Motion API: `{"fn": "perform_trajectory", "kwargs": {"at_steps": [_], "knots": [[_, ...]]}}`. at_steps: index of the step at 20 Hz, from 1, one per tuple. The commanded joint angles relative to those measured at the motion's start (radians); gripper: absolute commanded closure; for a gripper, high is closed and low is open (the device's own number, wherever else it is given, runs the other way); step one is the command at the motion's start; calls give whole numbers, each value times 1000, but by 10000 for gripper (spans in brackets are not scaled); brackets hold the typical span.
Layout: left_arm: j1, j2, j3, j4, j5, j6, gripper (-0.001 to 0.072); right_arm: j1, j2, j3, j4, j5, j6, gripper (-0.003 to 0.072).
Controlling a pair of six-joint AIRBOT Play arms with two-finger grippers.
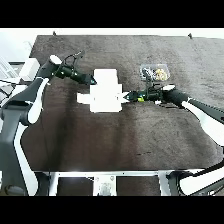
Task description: Fold the box and place the chain.
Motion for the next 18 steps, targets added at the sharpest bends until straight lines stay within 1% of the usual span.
{"fn": "perform_trajectory", "kwargs": {"at_steps": [1,2,5,6,10,14,18], "knots": [[-7,-20,1,-10,-9,11,143,0,1,1,-5,1,0,678],[-7,-21,1,-19,-9,23,186,0,1,1,-5,1,-2,678],[-7,-21,1,-20,-19,30,186,0,1,1,-5,1,-3,678],[-7,-21,1,-23,-20,35,240,0,1,1,-5,1,-3,677],[-8,-32,1,-94,-50,64,241,0,1,1,-5,1,-3,678],[-8,-61,1,-112,-92,71,242,0,1,1,-5,1,-3,678],[-6,-67,4,-156,-79,82,243,0,1,1,-5,1,-3,677]]}}
